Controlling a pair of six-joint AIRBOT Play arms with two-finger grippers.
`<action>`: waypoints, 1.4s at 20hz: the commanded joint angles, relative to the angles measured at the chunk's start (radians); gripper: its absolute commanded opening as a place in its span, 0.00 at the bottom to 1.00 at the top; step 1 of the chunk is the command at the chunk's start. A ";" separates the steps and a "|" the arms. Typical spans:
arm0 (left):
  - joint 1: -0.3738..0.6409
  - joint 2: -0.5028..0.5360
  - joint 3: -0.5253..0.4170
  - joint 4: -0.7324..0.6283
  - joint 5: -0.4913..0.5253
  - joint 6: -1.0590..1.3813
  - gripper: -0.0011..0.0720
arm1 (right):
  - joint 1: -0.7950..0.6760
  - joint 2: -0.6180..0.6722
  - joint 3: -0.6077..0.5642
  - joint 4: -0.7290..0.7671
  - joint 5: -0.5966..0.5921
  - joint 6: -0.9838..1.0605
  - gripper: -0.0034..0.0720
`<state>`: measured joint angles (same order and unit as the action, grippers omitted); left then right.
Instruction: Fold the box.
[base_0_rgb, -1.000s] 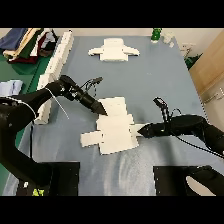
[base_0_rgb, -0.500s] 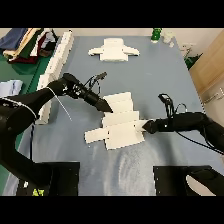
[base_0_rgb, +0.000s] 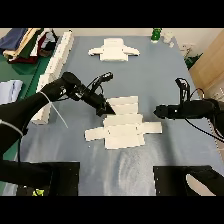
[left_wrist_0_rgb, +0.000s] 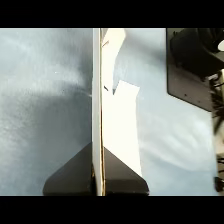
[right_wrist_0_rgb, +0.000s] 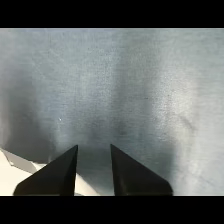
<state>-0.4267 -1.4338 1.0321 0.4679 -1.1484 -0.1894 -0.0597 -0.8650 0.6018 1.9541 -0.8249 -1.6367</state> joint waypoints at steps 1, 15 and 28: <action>-0.041 0.154 -0.162 -0.072 0.215 0.198 0.02 | -0.004 0.017 0.018 -0.006 0.005 0.079 0.48; -0.253 0.261 -0.462 -0.204 0.505 0.541 0.03 | -0.003 0.025 0.018 0.008 0.056 0.129 0.47; -0.162 0.271 -0.306 0.002 0.342 0.185 0.03 | -0.003 0.025 0.017 0.010 -0.004 0.129 0.47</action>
<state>-0.5884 -1.1618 0.7048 0.4507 -0.7830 0.0448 -0.0628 -0.8410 0.6189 1.9636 -0.8223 -1.5078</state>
